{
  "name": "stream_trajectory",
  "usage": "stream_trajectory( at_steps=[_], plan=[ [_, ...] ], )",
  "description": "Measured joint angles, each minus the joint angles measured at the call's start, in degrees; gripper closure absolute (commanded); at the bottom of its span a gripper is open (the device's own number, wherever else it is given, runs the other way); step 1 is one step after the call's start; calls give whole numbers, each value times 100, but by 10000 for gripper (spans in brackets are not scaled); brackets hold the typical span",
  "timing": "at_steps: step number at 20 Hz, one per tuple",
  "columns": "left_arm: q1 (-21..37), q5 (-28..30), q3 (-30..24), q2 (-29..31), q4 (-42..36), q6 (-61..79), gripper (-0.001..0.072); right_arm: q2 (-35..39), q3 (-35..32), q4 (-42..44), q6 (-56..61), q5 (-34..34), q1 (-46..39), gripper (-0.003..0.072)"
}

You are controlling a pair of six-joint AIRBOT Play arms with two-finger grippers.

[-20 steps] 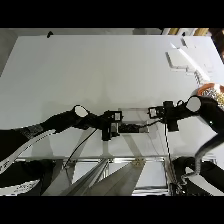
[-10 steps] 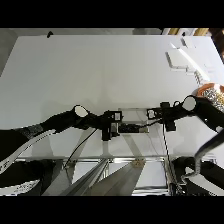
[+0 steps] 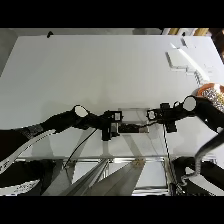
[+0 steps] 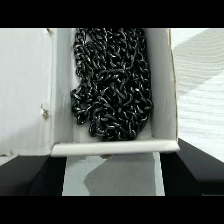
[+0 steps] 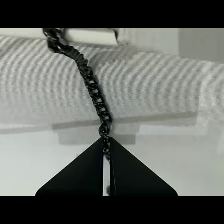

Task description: Fold the box and place the chain.

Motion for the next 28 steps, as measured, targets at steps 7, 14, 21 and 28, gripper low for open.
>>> stream_trajectory(
  at_steps=[7,14,21,28],
  plan=[
    [0,0,0,0,0,0,542,1543,0,350,682,520,413,673],
    [0,0,0,0,0,0,542,2179,0,1915,1019,-35,1585,673],
    [0,0,0,0,0,0,542,1801,0,2420,1276,-859,2476,595],
    [0,0,0,0,2,-2,542,1366,568,1344,2350,-437,2312,491]
  ],
)
